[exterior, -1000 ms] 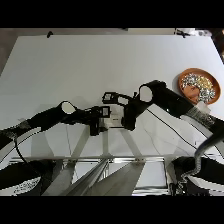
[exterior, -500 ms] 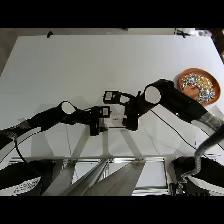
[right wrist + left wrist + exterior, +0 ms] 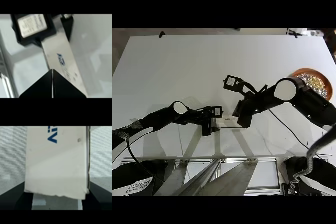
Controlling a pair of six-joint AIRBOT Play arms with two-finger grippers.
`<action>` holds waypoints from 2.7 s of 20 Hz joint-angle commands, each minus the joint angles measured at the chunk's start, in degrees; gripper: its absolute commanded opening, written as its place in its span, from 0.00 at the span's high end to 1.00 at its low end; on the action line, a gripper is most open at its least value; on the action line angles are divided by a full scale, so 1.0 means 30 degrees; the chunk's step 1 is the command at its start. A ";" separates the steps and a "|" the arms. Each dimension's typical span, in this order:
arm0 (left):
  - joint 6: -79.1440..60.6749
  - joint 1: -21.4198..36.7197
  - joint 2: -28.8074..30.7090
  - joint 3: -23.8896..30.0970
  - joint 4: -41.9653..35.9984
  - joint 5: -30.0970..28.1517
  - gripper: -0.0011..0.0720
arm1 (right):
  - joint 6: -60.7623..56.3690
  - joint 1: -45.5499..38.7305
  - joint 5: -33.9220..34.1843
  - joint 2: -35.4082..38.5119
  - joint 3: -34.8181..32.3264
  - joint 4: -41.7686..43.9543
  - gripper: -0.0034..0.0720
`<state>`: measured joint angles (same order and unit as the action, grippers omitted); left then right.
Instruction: Fold the box and place the chain.
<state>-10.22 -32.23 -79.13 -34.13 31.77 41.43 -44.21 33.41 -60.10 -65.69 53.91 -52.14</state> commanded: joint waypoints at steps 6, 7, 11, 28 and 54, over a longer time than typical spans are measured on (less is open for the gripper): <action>-0.0007 0.0000 0.0015 -0.0015 0.0007 -0.0007 0.68 | 0.2929 -0.0029 0.7344 0.0168 -0.6717 0.9012 0.95; -0.0007 0.0000 0.0015 -0.0015 0.0007 -0.0007 0.68 | 0.2929 -0.0029 0.7337 0.0168 -0.6965 0.8990 0.95; -0.0007 0.0000 0.0015 -0.0015 0.0007 -0.0007 0.68 | 0.2929 -0.0029 0.7227 0.0168 -0.7380 0.8976 0.95; -0.0007 0.0000 0.0015 -0.0015 0.0007 -0.0007 0.68 | 0.5406 0.0765 0.8408 0.0168 -0.9289 1.1096 0.95; -0.0022 0.0000 0.0015 -0.0015 -0.0678 -0.0044 0.71 | -0.6849 -0.3912 -0.1887 0.6768 -0.7941 -0.5960 0.94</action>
<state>-10.28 -32.23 -79.13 -34.11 31.53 41.43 -59.90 22.39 -61.21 -45.65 30.04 -61.98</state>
